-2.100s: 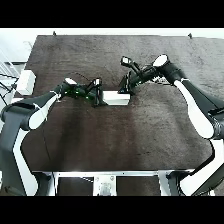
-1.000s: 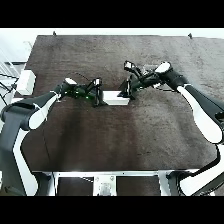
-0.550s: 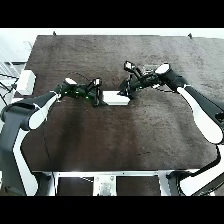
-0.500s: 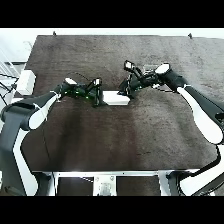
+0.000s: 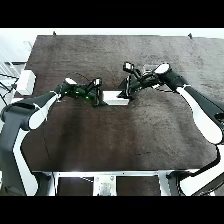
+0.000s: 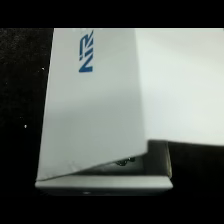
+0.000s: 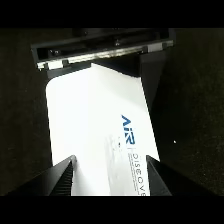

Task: Fold the box and place the chain.

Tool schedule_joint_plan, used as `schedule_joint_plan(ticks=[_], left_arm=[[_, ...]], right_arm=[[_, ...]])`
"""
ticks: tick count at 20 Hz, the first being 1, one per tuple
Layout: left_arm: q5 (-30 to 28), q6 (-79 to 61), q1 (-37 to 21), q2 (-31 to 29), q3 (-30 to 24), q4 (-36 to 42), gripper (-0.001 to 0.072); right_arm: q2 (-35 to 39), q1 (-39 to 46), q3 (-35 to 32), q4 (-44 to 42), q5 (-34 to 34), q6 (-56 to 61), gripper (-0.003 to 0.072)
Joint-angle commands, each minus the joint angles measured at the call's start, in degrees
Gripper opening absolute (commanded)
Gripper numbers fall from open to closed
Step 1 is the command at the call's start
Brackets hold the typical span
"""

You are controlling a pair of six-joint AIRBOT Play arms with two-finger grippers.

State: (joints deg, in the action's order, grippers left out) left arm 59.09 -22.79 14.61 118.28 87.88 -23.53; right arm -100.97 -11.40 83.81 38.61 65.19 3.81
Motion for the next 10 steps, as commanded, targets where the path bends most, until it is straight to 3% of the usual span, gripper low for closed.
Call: schedule_joint_plan(ticks=[1,4,6,10], left_arm=[[-0.04,0.00,-0.07,0.00,0.02,0.00,0.0385],[-0.04,0.00,-0.07,0.00,0.02,0.00,0.0385],[-0.04,0.00,-0.07,0.00,0.02,0.00,0.0385],[-0.04,0.00,-0.07,0.00,0.02,0.00,0.0385]], right_arm=[[-1.16,-0.04,0.00,0.66,-2.19,-0.07,0.0493],[-1.49,-0.04,0.02,1.11,-4.37,-0.04,0.0491],[-1.46,-0.04,0.33,1.01,-4.79,-0.07,0.0412],[0.09,-0.07,0.85,-0.11,-3.96,0.00,0.0411]])
